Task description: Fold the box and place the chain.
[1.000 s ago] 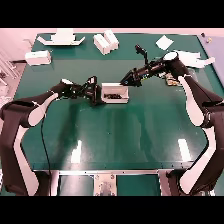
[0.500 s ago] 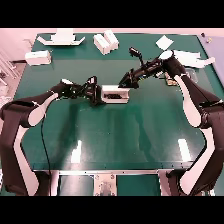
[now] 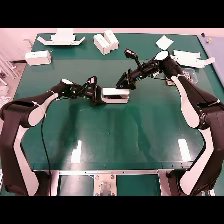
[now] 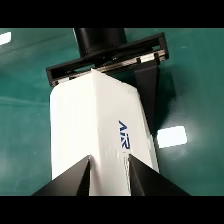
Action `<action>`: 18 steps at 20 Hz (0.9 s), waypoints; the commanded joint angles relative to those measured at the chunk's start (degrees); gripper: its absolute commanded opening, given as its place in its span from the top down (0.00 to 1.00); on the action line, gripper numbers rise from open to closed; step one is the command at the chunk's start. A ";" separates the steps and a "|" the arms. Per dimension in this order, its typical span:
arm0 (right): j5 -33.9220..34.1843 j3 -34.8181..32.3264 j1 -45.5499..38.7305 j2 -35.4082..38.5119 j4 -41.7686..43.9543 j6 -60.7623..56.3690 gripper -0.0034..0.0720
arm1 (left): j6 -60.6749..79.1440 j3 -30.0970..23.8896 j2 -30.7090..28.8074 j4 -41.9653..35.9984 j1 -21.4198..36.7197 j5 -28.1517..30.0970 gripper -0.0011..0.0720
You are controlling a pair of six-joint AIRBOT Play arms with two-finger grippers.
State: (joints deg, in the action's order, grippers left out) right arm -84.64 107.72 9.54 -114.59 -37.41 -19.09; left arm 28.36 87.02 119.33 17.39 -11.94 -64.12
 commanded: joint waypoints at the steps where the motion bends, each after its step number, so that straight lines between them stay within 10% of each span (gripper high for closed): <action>1: -0.48 0.04 0.02 -0.02 -2.51 -0.15 0.56 | 0.02 0.04 -0.04 0.00 0.04 0.00 0.27; 18: -3.67 -0.02 1.53 -0.15 -3.10 -1.81 0.56 | 0.02 0.04 -0.04 0.00 0.04 0.00 0.27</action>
State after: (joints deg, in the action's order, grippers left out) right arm -88.03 107.72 10.83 -114.61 -40.16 -20.67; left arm 28.38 87.02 119.33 17.39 -11.94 -64.14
